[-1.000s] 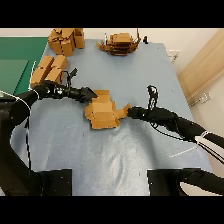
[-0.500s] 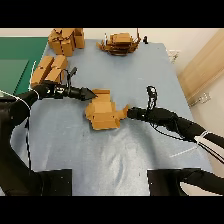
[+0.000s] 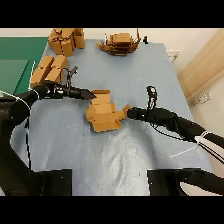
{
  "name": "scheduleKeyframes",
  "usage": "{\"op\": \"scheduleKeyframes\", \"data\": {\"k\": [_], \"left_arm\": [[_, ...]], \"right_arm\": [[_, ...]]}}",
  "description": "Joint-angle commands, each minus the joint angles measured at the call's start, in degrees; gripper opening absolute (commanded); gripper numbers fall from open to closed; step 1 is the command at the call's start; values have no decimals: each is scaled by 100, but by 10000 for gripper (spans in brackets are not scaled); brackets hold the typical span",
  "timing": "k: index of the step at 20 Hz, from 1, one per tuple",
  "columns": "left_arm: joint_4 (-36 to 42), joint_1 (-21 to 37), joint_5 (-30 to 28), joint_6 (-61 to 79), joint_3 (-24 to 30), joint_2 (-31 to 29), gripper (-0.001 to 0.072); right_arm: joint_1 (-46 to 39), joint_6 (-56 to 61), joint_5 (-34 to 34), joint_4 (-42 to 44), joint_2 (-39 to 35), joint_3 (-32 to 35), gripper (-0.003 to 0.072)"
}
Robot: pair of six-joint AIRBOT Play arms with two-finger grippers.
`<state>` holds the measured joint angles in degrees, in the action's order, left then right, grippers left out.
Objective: Fold the box.
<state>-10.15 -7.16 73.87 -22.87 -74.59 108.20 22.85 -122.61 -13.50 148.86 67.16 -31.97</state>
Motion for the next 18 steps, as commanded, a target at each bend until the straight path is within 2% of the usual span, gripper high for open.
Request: {"op": "scheduleKeyframes", "data": {"k": [1,9,10,12,13,15,16,18], "left_arm": [[-52,2,382,293,-7,0,102],[-55,13,616,1014,-131,0,96],[-96,11,667,1287,-153,0,24],[-273,11,540,1565,-260,0,24],[-271,11,573,1617,-304,-2,23],[-345,7,673,2144,-352,-17,21],[-435,-2,669,2426,-354,-61,21],[-664,-28,621,2885,-354,-214,20]], "right_arm": [[2,0,22,2,4,2,2],[2,0,103,2,0,2,2],[2,-4,101,-2,-9,2,3],[2,-2,76,-107,-79,2,5],[2,-2,50,-199,-140,2,26],[0,-2,-76,-579,-345,0,260],[0,-2,-223,-944,-472,0,312],[0,0,-649,-1805,-765,0,312]]}}
